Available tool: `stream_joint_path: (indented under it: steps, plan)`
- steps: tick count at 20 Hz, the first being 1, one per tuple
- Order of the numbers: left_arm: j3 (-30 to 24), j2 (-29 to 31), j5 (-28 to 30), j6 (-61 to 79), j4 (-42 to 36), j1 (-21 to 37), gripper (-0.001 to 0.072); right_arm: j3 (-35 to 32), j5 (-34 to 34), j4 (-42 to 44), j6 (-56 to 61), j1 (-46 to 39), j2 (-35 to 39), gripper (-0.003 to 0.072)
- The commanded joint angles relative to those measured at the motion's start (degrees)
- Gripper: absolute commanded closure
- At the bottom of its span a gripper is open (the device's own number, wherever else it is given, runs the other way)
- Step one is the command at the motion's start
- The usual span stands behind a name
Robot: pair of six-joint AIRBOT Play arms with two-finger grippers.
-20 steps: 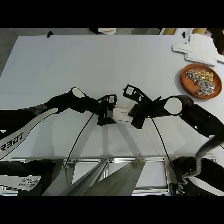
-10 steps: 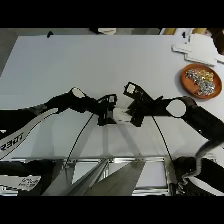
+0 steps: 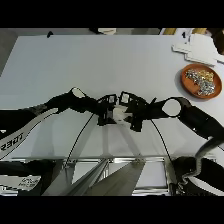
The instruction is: Fold the box and place the chain.
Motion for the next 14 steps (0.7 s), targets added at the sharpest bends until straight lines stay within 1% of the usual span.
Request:
stream_joint_path:
  steps: [1,8,12,14]
  plan:
    - [0.07,0.04,0.02,0.00,0.02,0.04,0.0500,0.04,-1.09,1.44,-2.45,1.75,-0.70,0.0347]
    - [0.07,0.04,0.04,0.00,0.02,0.04,0.0500,0.04,-4.96,0.15,-1.95,1.75,-0.68,0.0348]
    - [0.07,0.04,0.04,0.02,0.02,0.04,0.0500,0.02,-4.83,-2.01,-1.92,1.75,-0.76,0.0349]
    - [0.07,0.04,0.04,0.00,0.02,0.04,0.0500,0.02,-3.52,-1.77,-1.90,1.75,-1.60,0.0349]
